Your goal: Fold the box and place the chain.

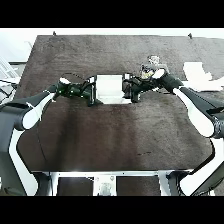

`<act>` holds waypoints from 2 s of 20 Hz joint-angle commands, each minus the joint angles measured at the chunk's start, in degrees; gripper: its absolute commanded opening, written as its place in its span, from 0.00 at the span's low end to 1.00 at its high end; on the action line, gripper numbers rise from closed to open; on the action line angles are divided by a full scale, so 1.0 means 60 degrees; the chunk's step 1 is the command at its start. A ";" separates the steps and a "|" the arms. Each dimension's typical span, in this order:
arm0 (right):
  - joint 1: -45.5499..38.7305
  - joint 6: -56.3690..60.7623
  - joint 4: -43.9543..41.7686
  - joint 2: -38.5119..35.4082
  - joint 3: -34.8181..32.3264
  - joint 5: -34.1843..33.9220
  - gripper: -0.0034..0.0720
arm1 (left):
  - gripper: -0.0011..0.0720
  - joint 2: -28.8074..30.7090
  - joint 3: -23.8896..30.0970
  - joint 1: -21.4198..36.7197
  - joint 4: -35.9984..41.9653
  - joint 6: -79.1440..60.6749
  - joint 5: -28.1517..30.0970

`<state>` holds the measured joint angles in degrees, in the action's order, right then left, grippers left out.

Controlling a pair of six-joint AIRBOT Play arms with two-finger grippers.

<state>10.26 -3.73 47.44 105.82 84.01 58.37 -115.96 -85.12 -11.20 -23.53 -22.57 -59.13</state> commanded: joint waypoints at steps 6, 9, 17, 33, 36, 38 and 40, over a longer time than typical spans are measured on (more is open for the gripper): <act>0.0441 -0.0499 -0.0834 0.0280 -0.0004 -0.0539 0.23 | 0.58 -0.0004 0.0004 0.0011 0.0000 0.0004 -0.0004; 0.0441 -0.0499 -0.0831 0.0379 -0.0004 -0.0590 0.27 | 0.58 -0.0004 0.0004 0.0011 0.0000 0.0004 -0.0007; 0.0441 -0.1239 -0.0874 0.0419 -0.0004 -0.0583 0.76 | 0.58 -0.0004 0.0004 0.0011 0.0000 0.0004 -0.0007; -0.0754 0.2637 0.0200 -0.1428 0.0000 0.0627 0.05 | 0.58 -0.0004 0.0004 0.0011 0.0000 0.0004 0.0011; -0.1563 0.4605 0.0204 -0.1880 0.0000 0.0630 0.05 | 0.58 -0.0004 0.0004 0.0011 0.0000 0.0004 0.0011; -0.2262 0.5934 0.0200 -0.1887 -0.0058 0.0641 0.05 | 0.58 -0.0004 0.0004 0.0011 0.0000 0.0004 0.0011; -0.2845 0.6816 0.0182 -0.1883 -0.0324 0.0637 0.05 | 0.58 -0.0004 0.0004 0.0011 0.0000 0.0004 0.0011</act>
<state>-2.26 26.17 48.62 95.31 83.22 62.08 -115.96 -85.12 -11.11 -23.51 -22.50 -59.09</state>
